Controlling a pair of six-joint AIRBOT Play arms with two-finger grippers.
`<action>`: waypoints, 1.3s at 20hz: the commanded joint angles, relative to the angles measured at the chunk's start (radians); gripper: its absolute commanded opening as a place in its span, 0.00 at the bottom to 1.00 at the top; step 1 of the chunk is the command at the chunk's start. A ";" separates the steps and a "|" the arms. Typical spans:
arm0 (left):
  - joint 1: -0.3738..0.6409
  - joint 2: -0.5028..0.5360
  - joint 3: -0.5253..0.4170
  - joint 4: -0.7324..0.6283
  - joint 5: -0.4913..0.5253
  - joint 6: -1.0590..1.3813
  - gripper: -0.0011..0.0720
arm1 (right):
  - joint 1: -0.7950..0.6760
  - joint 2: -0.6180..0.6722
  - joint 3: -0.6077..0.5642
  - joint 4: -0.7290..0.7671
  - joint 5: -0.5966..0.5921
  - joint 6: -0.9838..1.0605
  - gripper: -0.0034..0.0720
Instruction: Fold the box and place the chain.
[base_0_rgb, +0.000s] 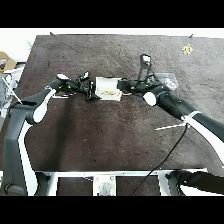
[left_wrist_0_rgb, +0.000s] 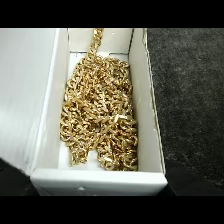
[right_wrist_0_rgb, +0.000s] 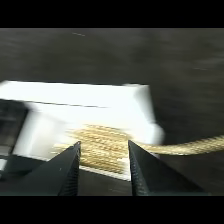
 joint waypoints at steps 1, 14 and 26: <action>-0.001 0.000 0.000 0.000 0.000 0.000 0.40 | -0.135 0.029 -0.046 -0.085 0.123 0.008 0.50; -0.001 0.000 0.000 0.000 0.003 0.000 0.40 | -0.299 -0.303 -0.042 0.254 -0.309 0.016 0.47; -0.001 0.000 0.000 0.000 0.002 0.000 0.40 | -0.158 0.011 0.009 0.053 -0.290 0.046 0.04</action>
